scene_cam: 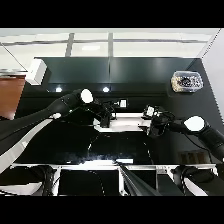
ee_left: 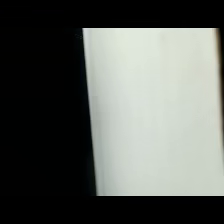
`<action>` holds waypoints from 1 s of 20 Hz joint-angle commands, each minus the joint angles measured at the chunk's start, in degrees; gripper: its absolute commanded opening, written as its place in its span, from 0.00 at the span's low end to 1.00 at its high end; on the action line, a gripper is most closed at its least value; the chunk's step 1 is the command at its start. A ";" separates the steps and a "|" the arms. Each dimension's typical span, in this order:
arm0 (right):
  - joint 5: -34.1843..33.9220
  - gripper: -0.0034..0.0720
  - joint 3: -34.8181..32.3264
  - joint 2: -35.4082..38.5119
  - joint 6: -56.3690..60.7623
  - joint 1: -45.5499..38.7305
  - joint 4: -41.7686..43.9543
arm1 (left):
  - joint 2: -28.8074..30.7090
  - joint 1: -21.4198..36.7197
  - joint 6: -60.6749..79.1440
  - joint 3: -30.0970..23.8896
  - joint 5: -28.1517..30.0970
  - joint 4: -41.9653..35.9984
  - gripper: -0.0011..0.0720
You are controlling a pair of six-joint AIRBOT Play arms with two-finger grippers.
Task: Fold the box and place the chain.
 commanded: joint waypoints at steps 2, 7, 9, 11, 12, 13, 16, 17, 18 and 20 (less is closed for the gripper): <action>1.29 0.89 -0.02 -0.07 -2.21 -0.31 0.13 | 0.04 -0.02 -0.02 0.07 0.17 -0.15 0.04; 1.14 0.89 -0.02 -2.99 -10.01 -0.13 5.60 | 0.04 -0.02 -0.02 0.07 0.63 -0.17 0.04; 1.68 0.89 -0.02 -5.27 -14.29 -0.13 9.60 | 0.04 -0.02 -0.04 0.07 0.63 -0.17 0.04; 3.02 0.89 -0.02 -6.93 -16.85 -0.13 11.10 | -0.02 -0.02 -0.02 0.07 0.66 -0.15 0.05; 3.85 0.88 -0.02 -7.76 -17.03 -0.13 10.78 | -0.02 -0.02 -0.02 0.07 0.66 -0.15 0.05; 4.50 0.88 -0.02 -8.66 -17.22 -0.13 10.10 | -0.02 -0.02 -0.02 0.07 0.66 -0.15 0.05; 3.80 0.89 -0.02 -11.37 -20.83 -0.13 9.33 | -0.02 0.00 -0.04 0.07 0.66 -0.24 0.05; 3.30 0.89 -0.02 -12.00 -21.03 -0.13 8.96 | -0.02 -0.02 -0.07 0.07 0.61 -0.24 0.05; 3.26 0.89 -0.02 -12.52 -21.03 -0.13 8.90 | -0.02 -0.02 -0.07 0.07 0.61 -0.24 0.05; 3.17 0.89 -0.02 -13.46 -21.07 -0.13 8.85 | -0.02 -0.02 -0.07 0.07 0.59 -0.24 0.05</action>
